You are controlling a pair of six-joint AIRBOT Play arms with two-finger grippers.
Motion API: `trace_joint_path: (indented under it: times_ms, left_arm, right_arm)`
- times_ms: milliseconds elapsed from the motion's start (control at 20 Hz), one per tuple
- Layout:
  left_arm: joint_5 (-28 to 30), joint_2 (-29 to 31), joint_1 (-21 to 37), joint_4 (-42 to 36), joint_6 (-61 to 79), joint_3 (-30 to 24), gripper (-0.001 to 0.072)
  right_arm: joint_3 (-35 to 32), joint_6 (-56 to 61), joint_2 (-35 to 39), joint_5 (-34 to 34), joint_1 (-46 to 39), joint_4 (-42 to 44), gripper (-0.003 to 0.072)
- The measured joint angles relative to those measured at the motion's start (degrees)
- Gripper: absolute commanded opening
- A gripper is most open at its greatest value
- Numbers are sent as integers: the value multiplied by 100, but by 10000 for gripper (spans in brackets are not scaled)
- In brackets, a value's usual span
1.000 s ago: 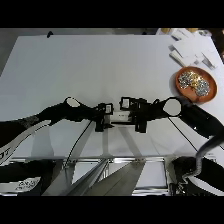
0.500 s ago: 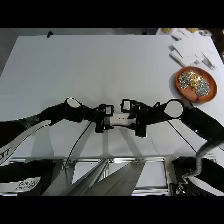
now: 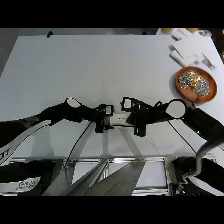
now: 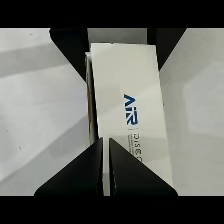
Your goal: Fold the box and place the chain.
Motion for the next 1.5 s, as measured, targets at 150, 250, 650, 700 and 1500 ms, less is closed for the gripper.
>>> trace_joint_path:
  times_ms: [150, 250, 650, 700, 1500]
  left_arm:
    - [4, 0, 0, 0, 0, 0, 111]
    - [4, 0, 0, -2, -2, 0, 111]
    - [9, 0, 0, 0, 4, 0, 111]
    - [9, 0, 0, -2, 4, 0, 111]
    - [15, 0, -2, -13, -15, 0, 111]
  right_arm:
    - [-2, 28, -164, -15, 0, 22, 40]
    - [-2, 72, -225, -13, 0, 24, 40]
    - [-155, 144, -313, -42, 0, -20, 21]
    - [-192, 146, -326, -50, 0, -17, 21]
    - [-348, 487, 608, -208, -402, -61, 20]
